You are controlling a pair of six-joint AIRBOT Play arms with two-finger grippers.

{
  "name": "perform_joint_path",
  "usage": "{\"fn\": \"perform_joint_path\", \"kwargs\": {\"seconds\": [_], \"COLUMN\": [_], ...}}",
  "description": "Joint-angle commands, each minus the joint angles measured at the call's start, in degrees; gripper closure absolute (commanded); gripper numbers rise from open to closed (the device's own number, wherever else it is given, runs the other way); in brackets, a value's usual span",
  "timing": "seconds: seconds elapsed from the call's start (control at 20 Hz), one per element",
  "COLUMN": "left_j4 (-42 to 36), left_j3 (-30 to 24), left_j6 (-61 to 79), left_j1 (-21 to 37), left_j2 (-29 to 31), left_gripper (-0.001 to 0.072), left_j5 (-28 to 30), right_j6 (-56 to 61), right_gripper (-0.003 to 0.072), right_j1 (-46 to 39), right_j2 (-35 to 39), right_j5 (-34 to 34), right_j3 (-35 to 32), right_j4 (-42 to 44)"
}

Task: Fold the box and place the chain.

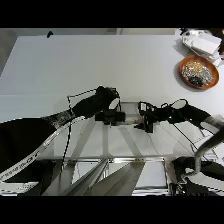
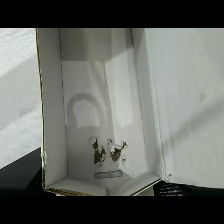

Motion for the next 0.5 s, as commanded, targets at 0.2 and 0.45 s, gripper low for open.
{"fn": "perform_joint_path", "kwargs": {"seconds": [0.2, 0.45], "left_j4": [-0.39, -0.39], "left_j3": [0.04, -0.31], "left_j6": [9.01, 36.09], "left_j1": [0.59, 3.63], "left_j2": [3.98, 11.47], "left_gripper": [0.0335, 0.0082], "left_j5": [-0.15, -2.12], "right_j6": [0.15, 0.15], "right_gripper": [0.0367, 0.0367], "right_j1": [-0.04, -0.04], "right_j2": [0.04, 0.04], "right_j5": [0.04, 0.02], "right_j3": [0.07, 0.07], "right_j4": [0.02, 0.02]}}
